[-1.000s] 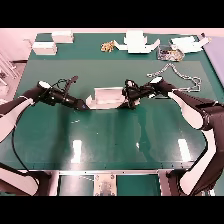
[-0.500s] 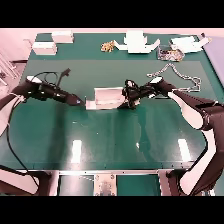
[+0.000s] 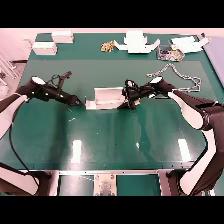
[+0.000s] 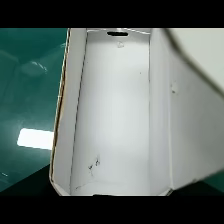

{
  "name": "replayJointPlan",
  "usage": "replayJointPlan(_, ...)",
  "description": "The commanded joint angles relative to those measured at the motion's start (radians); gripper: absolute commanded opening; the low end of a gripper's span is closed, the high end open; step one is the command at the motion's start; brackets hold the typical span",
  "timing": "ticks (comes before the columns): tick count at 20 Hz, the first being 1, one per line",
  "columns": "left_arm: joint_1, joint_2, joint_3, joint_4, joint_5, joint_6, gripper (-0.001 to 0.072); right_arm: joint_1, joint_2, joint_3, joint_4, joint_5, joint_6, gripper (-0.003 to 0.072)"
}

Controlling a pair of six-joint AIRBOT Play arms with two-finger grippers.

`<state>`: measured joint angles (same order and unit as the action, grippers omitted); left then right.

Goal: Fold the box and place the chain.

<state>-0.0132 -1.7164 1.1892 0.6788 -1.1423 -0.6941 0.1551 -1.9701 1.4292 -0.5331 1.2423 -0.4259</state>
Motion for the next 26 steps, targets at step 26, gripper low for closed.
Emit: replayJointPlan(26,-0.068,-0.007,0.032,-0.134,-0.008,0.071,0.0021,0.0,0.0,0.0,0.0,0.0,0.0,0.0567)
